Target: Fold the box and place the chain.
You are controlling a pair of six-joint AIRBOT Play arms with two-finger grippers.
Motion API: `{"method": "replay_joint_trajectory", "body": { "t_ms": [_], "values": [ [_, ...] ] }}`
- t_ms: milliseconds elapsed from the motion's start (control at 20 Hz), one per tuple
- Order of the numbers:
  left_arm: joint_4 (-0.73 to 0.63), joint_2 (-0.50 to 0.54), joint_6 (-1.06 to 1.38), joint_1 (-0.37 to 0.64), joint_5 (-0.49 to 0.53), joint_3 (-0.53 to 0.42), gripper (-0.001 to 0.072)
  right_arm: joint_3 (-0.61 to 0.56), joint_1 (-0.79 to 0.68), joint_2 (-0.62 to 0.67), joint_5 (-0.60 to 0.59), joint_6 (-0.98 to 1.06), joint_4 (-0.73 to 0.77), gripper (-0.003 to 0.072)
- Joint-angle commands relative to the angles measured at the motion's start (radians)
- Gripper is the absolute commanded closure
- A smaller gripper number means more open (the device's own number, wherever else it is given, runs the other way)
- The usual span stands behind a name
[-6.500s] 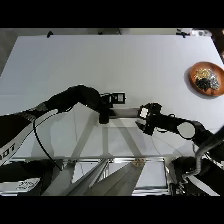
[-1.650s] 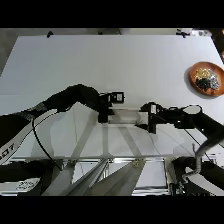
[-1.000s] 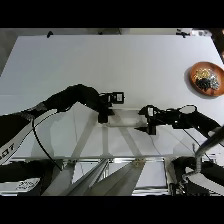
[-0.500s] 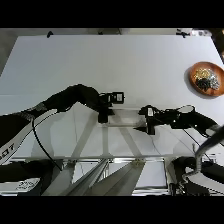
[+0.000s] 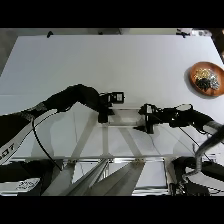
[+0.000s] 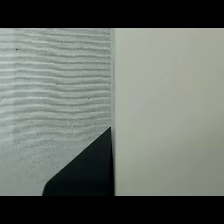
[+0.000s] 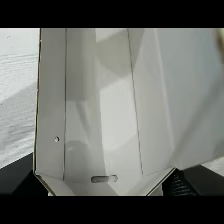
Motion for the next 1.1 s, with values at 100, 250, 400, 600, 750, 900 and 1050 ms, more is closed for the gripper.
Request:
{"method": "replay_joint_trajectory", "body": {
  "t_ms": [100,250,400,600,750,900,1050],
  "values": [
    [0.0,0.0,0.0,0.0,0.001,0.0,0.0697,0.034,0.013,-0.035,0.029,0.031,0.002,0.0023],
    [0.0,0.0,0.0,0.0,0.002,0.0,0.0697,0.047,0.013,-0.046,0.031,0.046,-0.001,0.0024],
    [0.0,0.0,0.0,0.0,0.002,0.0,0.0697,0.048,0.013,-0.047,0.037,0.054,-0.023,0.0024],
    [0.0,0.0,0.0,0.0,0.001,0.0,0.0697,0.049,0.013,-0.046,0.04,0.084,-0.063,0.0024],
    [0.0,0.0,0.0,0.0,0.001,0.0,0.0697,0.049,0.013,-0.046,0.039,0.12,-0.094,0.0024],
    [0.0,0.0,0.0,0.0,0.001,0.0,0.0697,0.049,0.013,-0.046,0.035,0.131,-0.102,0.0024],
    [0.0,0.0,0.0,0.0,0.001,0.0,0.0697,0.049,0.013,-0.046,0.035,0.132,-0.106,0.0025]
  ]
}}
